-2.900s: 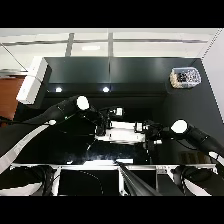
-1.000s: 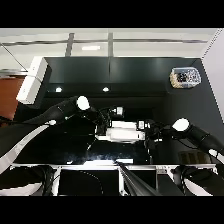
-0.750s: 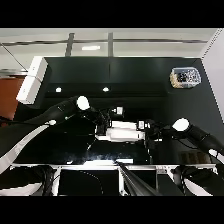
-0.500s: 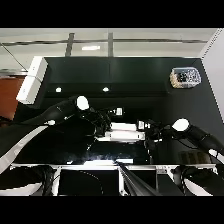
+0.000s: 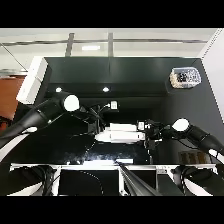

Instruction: Fold the box and place the chain.

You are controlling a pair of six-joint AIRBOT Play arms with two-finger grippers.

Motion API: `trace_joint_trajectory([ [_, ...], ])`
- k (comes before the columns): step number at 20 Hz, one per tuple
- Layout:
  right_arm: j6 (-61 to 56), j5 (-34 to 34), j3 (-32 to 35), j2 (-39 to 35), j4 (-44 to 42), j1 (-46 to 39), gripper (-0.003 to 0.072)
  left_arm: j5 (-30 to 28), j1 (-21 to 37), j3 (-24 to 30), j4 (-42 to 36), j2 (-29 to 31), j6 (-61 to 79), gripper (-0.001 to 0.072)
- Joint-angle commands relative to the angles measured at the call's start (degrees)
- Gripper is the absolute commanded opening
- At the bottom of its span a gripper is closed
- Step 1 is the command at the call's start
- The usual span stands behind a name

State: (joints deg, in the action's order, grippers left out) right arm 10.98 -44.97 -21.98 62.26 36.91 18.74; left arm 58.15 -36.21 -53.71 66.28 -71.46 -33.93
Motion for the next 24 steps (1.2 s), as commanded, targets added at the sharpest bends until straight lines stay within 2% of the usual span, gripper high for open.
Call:
trace_joint_trajectory([
  [1, 0.26, -0.02, 0.0, 0.02, 0.17, 0.0, 0.0403, 2.95, 0.24, 0.0, 3.13, 4.28, -11.89, 0.0657],
  [2, 0.24, -0.02, 0.0, 0.02, 0.17, -0.02, 0.0403, 4.15, 0.22, 0.02, 3.04, 4.92, -15.1, 0.0446],
  [3, 0.26, -0.02, 0.0, 0.02, 0.17, 0.0, 0.0403, 5.68, 0.24, 0.02, 2.38, 5.33, -17.57, 0.01],
  [4, 0.26, -0.02, 0.0, 0.02, 0.17, 0.0, 0.0403, 7.76, 0.22, 0.04, 0.28, 5.64, -17.86, 0.0027],
  [5, 0.24, -0.02, 0.02, 0.02, 0.17, 0.0, 0.0403, 8.7, 0.22, 0.37, -2.93, 5.92, -18.27, 0.0026],
  [7, 0.26, -0.02, 0.0, 0.02, 0.17, 0.0, 0.0403, 6.97, 0.22, 2.71, -11.37, 6.99, -18.43, 0.0025],
  [11, 2.16, 0.48, 0.0, 0.02, 0.0, 0.11, 0.0403, -2.47, 0.17, 9.53, -26.45, 8.17, -18.38, 0.0026],
  [16, 2.1, 2.43, -1.53, -0.04, -0.48, 3.3, 0.0403, -5.16, 0.31, 10.99, -26.27, 8.2, -18.4, 0.0026],
  [18, 1.64, 5.33, -1.7, -0.04, -0.42, 3.58, 0.0403, -5.46, 0.81, 10.99, -26.29, 8.2, -18.43, 0.0026],
  [22, 1.4, 4.85, -1.7, -0.04, -0.02, 3.61, 0.0403, -5.42, 1.64, 11.28, -26.29, 8.2, -18.82, 0.0026],
  [24, 1.31, 4.72, -1.68, -0.04, -0.02, 3.61, 0.0403, -9.05, 1.22, 12.26, -27.89, 8.15, -18.8, 0.0025],
])
